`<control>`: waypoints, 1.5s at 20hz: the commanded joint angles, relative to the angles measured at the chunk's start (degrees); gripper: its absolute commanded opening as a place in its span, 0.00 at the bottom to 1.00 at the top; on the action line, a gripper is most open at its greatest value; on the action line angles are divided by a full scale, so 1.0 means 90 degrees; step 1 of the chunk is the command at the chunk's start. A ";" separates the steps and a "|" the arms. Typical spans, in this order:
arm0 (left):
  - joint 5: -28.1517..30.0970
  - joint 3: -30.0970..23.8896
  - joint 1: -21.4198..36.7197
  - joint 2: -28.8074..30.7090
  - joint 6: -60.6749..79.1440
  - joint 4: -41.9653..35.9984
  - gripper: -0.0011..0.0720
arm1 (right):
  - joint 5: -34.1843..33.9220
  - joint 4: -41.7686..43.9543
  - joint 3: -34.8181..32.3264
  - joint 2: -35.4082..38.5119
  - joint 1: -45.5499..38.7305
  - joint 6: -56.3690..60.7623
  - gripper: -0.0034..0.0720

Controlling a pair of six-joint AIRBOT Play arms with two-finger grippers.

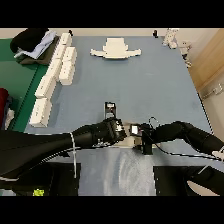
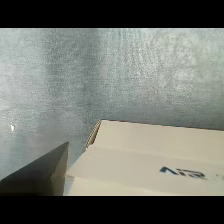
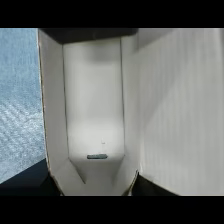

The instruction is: Fold the box.

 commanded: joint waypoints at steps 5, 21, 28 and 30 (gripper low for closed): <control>0.0124 0.0019 -0.0036 -0.0255 -0.0022 -0.0274 0.34 | 0.0005 0.0000 -0.0002 0.0002 -0.0002 0.0002 0.73; -0.0066 0.0046 -0.0032 -0.0255 -0.0034 -0.0204 0.75 | 0.0002 0.0000 0.0000 0.0002 -0.0002 0.0002 0.73; -0.0797 0.0532 0.0056 -0.0160 0.0279 -0.0180 0.75 | 0.0002 0.0000 0.0000 0.0002 -0.0002 0.0002 0.73; -0.1314 0.0937 0.0160 -0.0036 0.0775 -0.0180 0.75 | 0.0002 0.0000 0.0000 0.0002 -0.0002 0.0002 0.73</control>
